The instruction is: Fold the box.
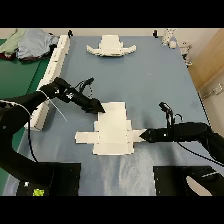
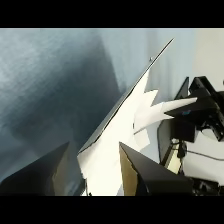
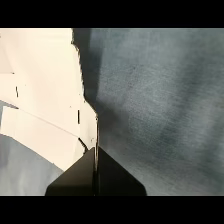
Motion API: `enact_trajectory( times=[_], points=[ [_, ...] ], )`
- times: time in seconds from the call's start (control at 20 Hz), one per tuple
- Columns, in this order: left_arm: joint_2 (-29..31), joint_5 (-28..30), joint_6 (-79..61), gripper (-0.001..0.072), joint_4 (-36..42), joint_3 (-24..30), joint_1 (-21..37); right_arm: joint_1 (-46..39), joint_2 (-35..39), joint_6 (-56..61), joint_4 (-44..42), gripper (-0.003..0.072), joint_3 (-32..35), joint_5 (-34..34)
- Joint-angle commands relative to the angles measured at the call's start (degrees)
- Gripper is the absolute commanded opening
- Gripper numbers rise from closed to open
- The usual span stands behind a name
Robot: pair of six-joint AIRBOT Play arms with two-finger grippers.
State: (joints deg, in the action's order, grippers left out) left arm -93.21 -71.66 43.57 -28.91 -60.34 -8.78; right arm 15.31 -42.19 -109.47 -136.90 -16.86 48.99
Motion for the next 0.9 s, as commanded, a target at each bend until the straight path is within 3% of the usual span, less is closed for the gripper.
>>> enact_trajectory(
  times=[0.0, 0.1, 0.15, 0.2, 0.45, 0.5, 0.55, 0.85],
  points=[
    [-2.6, -5.8, -4.7, 0.0469, 0.7, -2.2, -2.1, 0.0, 0.0, 0.0, 0.1, 0.0002, 0.0, 0.6],
    [-2.6, -7.6, -5.2, 0.0460, -1.2, -2.3, -3.3, 0.0, 0.0, 0.0, 0.0, 0.0001, 0.0, 0.7],
    [-2.6, -8.4, -5.3, 0.0337, -2.8, -2.3, -3.6, 0.0, 0.0, 0.0, 0.1, 0.0002, 0.0, 0.8],
    [-2.6, -9.3, -5.3, 0.0286, -4.3, -2.3, -3.7, 0.0, 0.0, 0.0, 0.2, 0.0002, 0.0, 0.9],
    [-2.6, -10.1, -5.5, 0.0263, -5.6, -2.3, -3.7, 0.0, 0.0, 0.0, 0.4, 0.0002, 0.0, 1.0],
    [-2.6, -10.2, -6.5, 0.0054, -5.6, -2.3, -3.7, 0.0, 0.0, 0.0, 0.4, 0.0002, 0.0, 1.0],
    [-2.6, -10.4, -7.8, 0.0013, -5.6, -2.3, -3.7, 0.0, 0.0, 0.0, 0.4, 0.0002, 0.0, 1.0],
    [-2.6, -8.9, -8.5, 0.0013, -4.2, -2.3, -3.7, 0.0, 0.0, 0.0, 0.8, 0.0023, 0.0, 0.8]
  ],
)
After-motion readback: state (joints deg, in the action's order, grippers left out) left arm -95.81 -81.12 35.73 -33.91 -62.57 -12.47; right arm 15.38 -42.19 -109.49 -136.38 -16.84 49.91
